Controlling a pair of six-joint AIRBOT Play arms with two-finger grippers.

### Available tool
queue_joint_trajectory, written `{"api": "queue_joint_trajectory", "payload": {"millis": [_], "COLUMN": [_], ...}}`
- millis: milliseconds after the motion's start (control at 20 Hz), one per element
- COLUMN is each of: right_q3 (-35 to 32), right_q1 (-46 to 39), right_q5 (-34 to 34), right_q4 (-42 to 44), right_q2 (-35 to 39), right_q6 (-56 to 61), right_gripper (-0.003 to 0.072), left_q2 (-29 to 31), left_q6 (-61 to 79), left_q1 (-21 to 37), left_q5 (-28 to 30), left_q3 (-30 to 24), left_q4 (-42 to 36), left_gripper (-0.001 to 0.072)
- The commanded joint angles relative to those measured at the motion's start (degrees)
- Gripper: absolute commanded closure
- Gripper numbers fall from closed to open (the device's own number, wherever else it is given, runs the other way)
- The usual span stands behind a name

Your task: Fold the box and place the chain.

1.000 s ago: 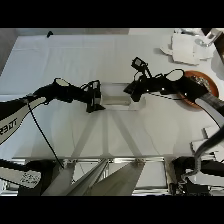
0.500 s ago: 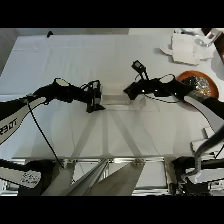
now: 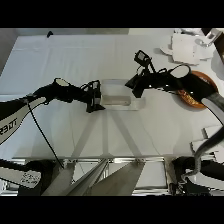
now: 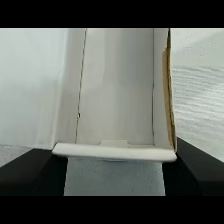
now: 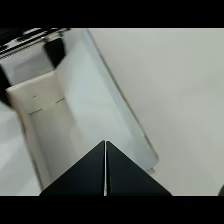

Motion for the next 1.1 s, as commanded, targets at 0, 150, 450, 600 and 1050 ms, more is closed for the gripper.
{"api": "queue_joint_trajectory", "payload": {"millis": [0, 150, 450, 600, 1050], "right_q3": [0.1, 0.0, -10.6, -12.0, -12.0], "right_q1": [0.1, 0.1, 0.1, 0.1, 0.1], "right_q5": [5.0, 9.4, 0.9, -2.2, -7.9], "right_q4": [-11.9, -22.7, -26.1, -16.5, -7.0], "right_q2": [7.1, 8.3, 7.4, 2.9, -3.1], "right_q6": [0.2, 0.2, -10.6, -18.4, -26.1], "right_gripper": [0.0680, 0.0441, 0.0346, 0.0346, 0.0350], "left_q2": [0.0, 0.0, 0.0, 0.0, 0.0], "left_q6": [0.0, 0.0, 0.0, 0.0, 0.0], "left_q1": [0.0, 0.0, 0.0, 0.0, 0.0], "left_q5": [0.0, 0.0, 0.0, 0.0, 0.0], "left_q3": [0.0, 0.0, 0.0, 0.0, 0.0], "left_q4": [0.0, 0.0, 0.0, 0.0, 0.0], "left_gripper": [0.0317, 0.0317, 0.0317, 0.0317, 0.0317]}}
